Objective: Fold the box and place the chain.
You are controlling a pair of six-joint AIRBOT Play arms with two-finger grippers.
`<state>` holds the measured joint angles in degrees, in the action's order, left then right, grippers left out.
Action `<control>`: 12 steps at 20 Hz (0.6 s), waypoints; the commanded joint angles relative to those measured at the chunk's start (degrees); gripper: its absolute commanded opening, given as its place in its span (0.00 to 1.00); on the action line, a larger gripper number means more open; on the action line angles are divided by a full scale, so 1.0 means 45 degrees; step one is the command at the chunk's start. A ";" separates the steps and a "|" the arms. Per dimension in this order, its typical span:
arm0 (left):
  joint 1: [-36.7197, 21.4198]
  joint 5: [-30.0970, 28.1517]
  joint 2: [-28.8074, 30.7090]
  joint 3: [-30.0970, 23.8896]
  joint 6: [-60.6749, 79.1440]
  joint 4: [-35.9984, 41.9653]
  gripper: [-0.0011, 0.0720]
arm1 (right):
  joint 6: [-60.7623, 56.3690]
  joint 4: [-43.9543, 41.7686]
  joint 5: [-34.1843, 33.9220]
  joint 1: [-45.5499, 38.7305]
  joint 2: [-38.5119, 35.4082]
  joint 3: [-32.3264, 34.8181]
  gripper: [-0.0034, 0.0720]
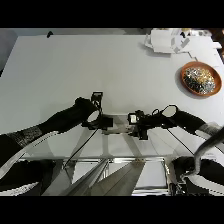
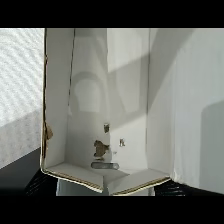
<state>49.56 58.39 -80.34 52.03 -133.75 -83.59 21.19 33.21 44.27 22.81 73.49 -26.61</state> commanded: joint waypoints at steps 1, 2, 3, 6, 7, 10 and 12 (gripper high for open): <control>-0.0102 -0.0102 0.0622 0.0015 0.0102 0.0039 0.47 | -0.0068 -0.0044 -0.0019 -0.0005 -0.0010 0.0000 0.58; -0.0146 -0.0107 0.0889 0.0015 0.0102 0.0039 0.47 | -0.0068 -0.0049 -0.0024 -0.0005 -0.0010 0.0000 0.58; -0.0189 -0.0097 0.1117 0.0015 0.0102 0.0044 0.47 | -0.0068 -0.0044 -0.0024 -0.0005 -0.0010 0.0000 0.58; -0.0223 0.0185 0.1758 0.0015 0.0651 0.0024 0.49 | -0.0068 -0.0049 -0.0019 -0.0005 -0.0010 0.0000 0.58; -0.0223 0.0272 0.1880 0.0005 0.1151 0.0005 0.49 | -0.0068 -0.0049 -0.0024 -0.0005 -0.0010 0.0000 0.58; -0.0194 0.0209 0.1928 -0.0151 0.1428 -0.0301 0.49 | -0.0068 -0.0044 -0.0019 -0.0005 -0.0010 0.0000 0.58; -0.0092 -0.0209 0.1928 -0.0597 0.1418 -0.0296 0.49 | -0.0068 -0.0049 -0.0019 -0.0005 -0.0010 0.0000 0.58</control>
